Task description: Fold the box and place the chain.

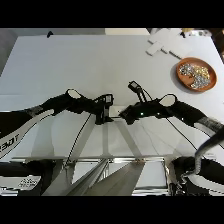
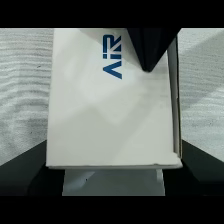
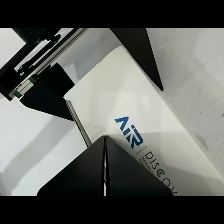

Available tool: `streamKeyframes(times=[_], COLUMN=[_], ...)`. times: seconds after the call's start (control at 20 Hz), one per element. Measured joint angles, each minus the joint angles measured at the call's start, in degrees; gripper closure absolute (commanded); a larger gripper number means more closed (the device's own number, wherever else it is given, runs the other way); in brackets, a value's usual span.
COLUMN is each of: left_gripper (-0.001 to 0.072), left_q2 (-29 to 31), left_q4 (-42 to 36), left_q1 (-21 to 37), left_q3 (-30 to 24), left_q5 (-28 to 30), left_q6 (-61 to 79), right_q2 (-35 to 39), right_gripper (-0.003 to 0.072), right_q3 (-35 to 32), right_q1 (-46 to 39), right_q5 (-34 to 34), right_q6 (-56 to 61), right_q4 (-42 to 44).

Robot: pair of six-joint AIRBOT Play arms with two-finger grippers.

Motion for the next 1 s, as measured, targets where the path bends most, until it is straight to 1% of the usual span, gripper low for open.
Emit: streamKeyframes(times=[0.15,0.3,0.35,0.4,0.5,0.6,0.75,0.85,1.0], left_gripper=[0.0504,0.0504,0.0504,0.0504,0.0504,0.0504,0.0504,0.0504,0.0504], left_q2=[0.0,0.0,0.0,0.0,0.0,0.0,0.0,0.0,0.0], left_q4=[-0.1,-0.2,-0.1,-0.1,-0.1,-0.1,-0.1,-0.1,-0.1], left_q1=[0.0,0.0,0.0,0.1,0.0,0.0,0.0,0.0,0.0], left_q3=[0.0,0.0,0.0,0.0,0.0,0.0,0.0,0.0,0.0], left_q5=[0.0,-0.2,-0.5,-0.4,-0.3,-0.3,-0.2,-0.2,-0.2], left_q6=[-0.2,-0.3,-0.3,-0.2,-0.2,-0.2,-0.2,-0.2,-0.1], right_q2=[0.1,1.9,3.1,4.7,7.9,10.9,12.9,13.4,13.7], right_gripper=[0.0669,0.0669,0.0669,0.0669,0.0671,0.0672,0.0672,0.0672,0.0673], right_q3=[1.0,4.2,5.7,7.4,10.0,11.5,12.0,10.6,7.6], right_q1=[0.0,0.0,0.0,-0.1,0.0,-0.1,-0.9,-2.8,-6.1], right_q5=[0.2,2.0,2.1,2.1,5.1,5.6,10.0,12.2,13.5], right_q6=[0.9,1.3,1.3,1.4,1.5,3.0,6.4,8.4,9.0], right_q4=[-2.6,-6.8,-8.1,-7.4,-7.0,-7.9,-13.0,-16.9,-19.0])
